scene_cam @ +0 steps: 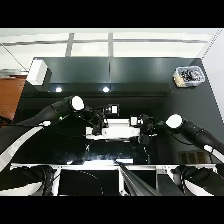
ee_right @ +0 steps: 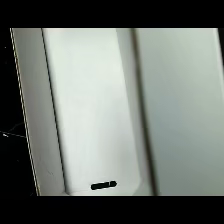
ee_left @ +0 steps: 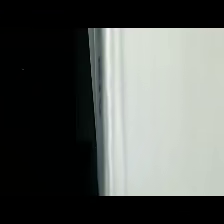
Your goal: Fold the box and place the chain.
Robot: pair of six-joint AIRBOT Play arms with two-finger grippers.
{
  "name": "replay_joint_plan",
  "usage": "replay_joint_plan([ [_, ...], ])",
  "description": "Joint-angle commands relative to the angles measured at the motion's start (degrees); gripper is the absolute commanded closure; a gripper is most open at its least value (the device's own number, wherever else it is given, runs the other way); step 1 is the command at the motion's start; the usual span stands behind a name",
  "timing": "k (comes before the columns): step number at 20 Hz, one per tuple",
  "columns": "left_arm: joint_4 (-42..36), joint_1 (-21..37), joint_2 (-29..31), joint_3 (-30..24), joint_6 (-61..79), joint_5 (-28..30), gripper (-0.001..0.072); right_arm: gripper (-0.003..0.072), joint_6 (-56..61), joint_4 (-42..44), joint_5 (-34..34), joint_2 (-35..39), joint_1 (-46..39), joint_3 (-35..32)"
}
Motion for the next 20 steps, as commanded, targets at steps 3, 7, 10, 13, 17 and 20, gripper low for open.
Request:
replay_joint_plan([
  [3,-0.04,-0.04,0.04,0.04,0.13,-0.15,0.0682,-0.0011,-5.79,3.21,1.77,-1.92,-0.81,-0.02],
  [7,-0.04,-0.07,0.04,0.04,0.13,-0.15,0.0682,-0.0011,-6.23,2.82,1.77,-3.72,-0.81,-0.48],
  [10,-0.04,-0.07,0.04,0.04,0.13,-0.15,0.0681,-0.0011,-6.21,2.49,1.68,-3.72,-0.83,-0.48],
  [13,-0.07,-0.07,0.04,0.04,0.13,-0.15,0.0681,-0.0011,-6.19,2.49,1.60,-3.72,-0.85,-0.50],
  [17,-0.04,-0.07,0.04,0.04,0.13,-0.15,0.0681,-0.0010,-6.03,2.36,1.40,-3.72,-1.55,-0.52],
  [20,-0.04,-0.07,0.04,0.04,0.13,-0.15,0.0682,-0.0011,-5.90,2.40,1.44,-3.69,-2.36,-0.52],
])
